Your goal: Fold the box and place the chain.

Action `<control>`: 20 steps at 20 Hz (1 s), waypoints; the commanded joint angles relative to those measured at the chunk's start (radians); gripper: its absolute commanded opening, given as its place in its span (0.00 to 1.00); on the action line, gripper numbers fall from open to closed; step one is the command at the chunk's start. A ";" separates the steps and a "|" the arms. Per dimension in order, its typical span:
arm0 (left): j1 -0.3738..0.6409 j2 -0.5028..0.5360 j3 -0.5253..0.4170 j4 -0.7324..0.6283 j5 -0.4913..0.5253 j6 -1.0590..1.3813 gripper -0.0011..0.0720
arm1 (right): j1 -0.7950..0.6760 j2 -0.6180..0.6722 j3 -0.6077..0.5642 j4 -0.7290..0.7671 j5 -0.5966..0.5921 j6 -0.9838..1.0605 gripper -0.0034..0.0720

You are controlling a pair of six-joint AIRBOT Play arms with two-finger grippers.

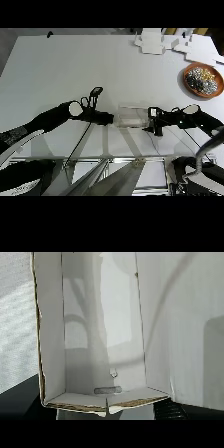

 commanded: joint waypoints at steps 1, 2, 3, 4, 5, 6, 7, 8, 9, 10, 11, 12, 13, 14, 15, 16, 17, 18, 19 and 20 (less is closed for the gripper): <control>-0.021 0.011 0.010 -0.010 0.017 -0.003 0.03 | 0.000 0.000 0.001 0.000 0.000 0.000 0.59; -0.026 0.011 0.011 -0.014 0.016 -0.004 0.05 | 0.000 0.000 0.001 0.000 0.000 0.000 0.59; -0.032 0.011 0.014 -0.017 0.016 -0.004 0.08 | 0.000 0.000 0.001 0.000 0.000 0.000 0.59; -0.037 0.011 0.018 -0.018 0.017 -0.004 0.12 | 0.000 0.000 0.001 0.000 0.000 0.000 0.59; -0.043 0.011 0.024 -0.017 0.017 -0.004 0.14 | 0.000 0.000 0.001 0.000 0.000 0.000 0.59; -0.046 0.011 0.027 -0.017 0.022 -0.004 0.14 | 0.000 0.000 0.001 0.000 0.000 0.000 0.59; -0.046 0.011 0.030 -0.017 0.025 -0.004 0.14 | 0.000 0.000 0.001 0.000 0.000 0.000 0.59; -0.046 0.011 0.032 -0.017 0.023 -0.004 0.14 | 0.000 0.000 0.001 0.000 0.000 0.000 0.59; -0.046 0.011 0.032 -0.016 0.023 -0.004 0.15 | 0.000 0.000 0.001 0.000 0.000 0.000 0.59; -0.046 0.011 0.032 -0.012 0.023 -0.003 0.22 | 0.000 0.000 0.001 0.000 0.000 0.000 0.59; -0.045 0.011 0.032 -0.008 0.023 -0.003 0.25 | 0.000 0.000 0.001 0.000 0.000 0.000 0.59; -0.044 0.011 0.032 -0.005 0.021 -0.003 0.25 | 0.000 0.000 0.001 0.000 0.000 0.000 0.59; -0.044 0.011 0.032 -0.005 0.019 -0.003 0.25 | 0.000 0.000 0.001 0.000 0.000 0.000 0.59; -0.044 0.011 0.032 -0.005 0.013 -0.003 0.25 | 0.000 0.000 0.001 0.000 0.000 0.000 0.59; -0.044 0.011 0.032 -0.005 0.009 -0.002 0.25 | 0.000 0.000 0.001 0.000 0.000 0.000 0.59; -0.043 0.012 0.032 -0.005 0.007 -0.001 0.25 | 0.000 0.000 0.001 0.000 0.000 0.000 0.59; -0.042 0.015 0.032 -0.004 0.008 0.000 0.25 | 0.000 0.000 0.001 0.000 0.000 0.000 0.59; -0.037 0.021 0.032 0.003 0.007 0.000 0.25 | 0.000 0.000 0.001 0.000 0.000 0.000 0.59; -0.029 0.029 0.032 0.004 0.001 0.008 0.25 | 0.000 0.000 0.001 0.000 0.000 0.000 0.59; -0.023 0.036 0.032 0.004 -0.010 0.022 0.25 | 0.000 0.000 0.001 0.000 0.000 0.000 0.59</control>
